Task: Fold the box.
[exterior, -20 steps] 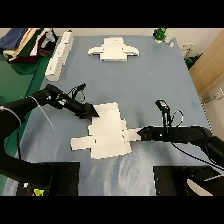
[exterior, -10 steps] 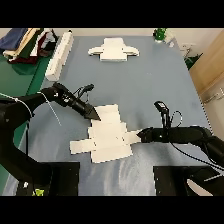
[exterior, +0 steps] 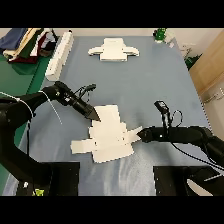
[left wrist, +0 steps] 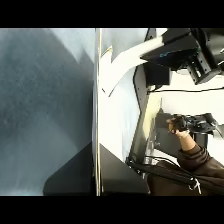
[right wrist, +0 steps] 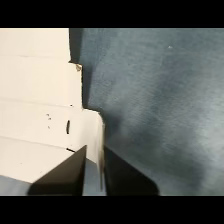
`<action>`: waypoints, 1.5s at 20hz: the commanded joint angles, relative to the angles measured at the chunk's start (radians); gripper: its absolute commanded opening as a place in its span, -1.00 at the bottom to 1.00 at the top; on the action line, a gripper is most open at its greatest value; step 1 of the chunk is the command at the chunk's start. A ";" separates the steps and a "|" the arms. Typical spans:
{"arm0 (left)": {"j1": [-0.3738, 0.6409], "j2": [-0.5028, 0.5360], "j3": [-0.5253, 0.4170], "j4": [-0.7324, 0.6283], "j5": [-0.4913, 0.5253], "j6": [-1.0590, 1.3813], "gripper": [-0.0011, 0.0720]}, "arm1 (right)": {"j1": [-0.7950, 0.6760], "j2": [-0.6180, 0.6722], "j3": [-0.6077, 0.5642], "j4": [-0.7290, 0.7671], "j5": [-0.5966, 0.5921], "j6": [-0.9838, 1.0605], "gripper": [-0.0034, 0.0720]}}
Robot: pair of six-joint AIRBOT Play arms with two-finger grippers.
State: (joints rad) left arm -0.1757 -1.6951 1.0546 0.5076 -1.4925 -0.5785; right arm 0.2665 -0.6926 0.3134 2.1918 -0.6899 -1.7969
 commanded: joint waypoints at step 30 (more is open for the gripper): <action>-0.511 0.575 -0.445 -0.014 0.908 0.612 -0.93 | -0.183 -0.006 0.236 -0.420 0.001 0.522 -0.91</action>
State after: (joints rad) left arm -0.6830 -1.0958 0.6159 0.4900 -0.5709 0.0269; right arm 0.0834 -0.6956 0.5499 1.7702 -0.6884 -1.2755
